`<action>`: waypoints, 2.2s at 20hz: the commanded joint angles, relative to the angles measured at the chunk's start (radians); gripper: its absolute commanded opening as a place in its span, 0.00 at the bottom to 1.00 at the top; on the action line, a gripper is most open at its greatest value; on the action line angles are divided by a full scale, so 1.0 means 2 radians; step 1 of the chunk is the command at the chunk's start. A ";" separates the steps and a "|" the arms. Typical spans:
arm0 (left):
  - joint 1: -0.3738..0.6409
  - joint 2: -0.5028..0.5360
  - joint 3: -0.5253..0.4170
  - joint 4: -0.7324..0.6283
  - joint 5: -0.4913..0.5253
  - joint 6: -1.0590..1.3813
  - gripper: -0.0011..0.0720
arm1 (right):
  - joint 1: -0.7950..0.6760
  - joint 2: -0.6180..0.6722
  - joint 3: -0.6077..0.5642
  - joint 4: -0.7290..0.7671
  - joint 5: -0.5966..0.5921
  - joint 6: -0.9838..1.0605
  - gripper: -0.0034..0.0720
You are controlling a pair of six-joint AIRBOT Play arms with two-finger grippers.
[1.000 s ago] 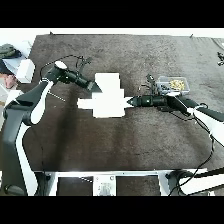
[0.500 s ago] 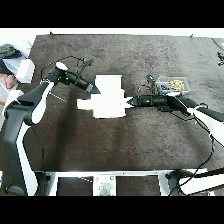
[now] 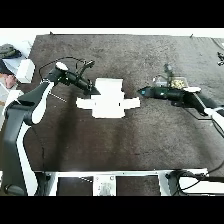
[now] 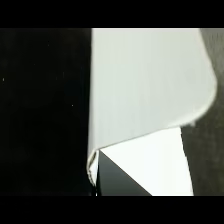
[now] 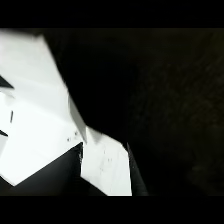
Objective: Fold the box and place the chain.
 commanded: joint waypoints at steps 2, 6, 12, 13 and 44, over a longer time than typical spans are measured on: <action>0.001 0.003 0.001 -0.010 0.003 0.167 0.02 | -0.029 0.061 0.001 -0.010 0.004 0.000 0.49; 0.001 0.009 0.000 -0.033 0.023 0.212 0.02 | -0.028 0.065 -0.003 -0.021 0.002 0.000 0.49; 0.001 0.017 -0.029 -0.065 0.078 0.249 0.02 | -0.028 0.065 -0.003 -0.035 -0.001 0.000 0.49; 0.000 0.019 -0.039 -0.076 0.080 0.263 0.02 | -0.028 0.065 -0.003 -0.036 -0.002 0.000 0.49; -0.001 0.023 -0.094 -0.037 0.152 0.286 0.03 | 0.138 0.009 -0.001 -0.167 -0.050 -0.230 0.71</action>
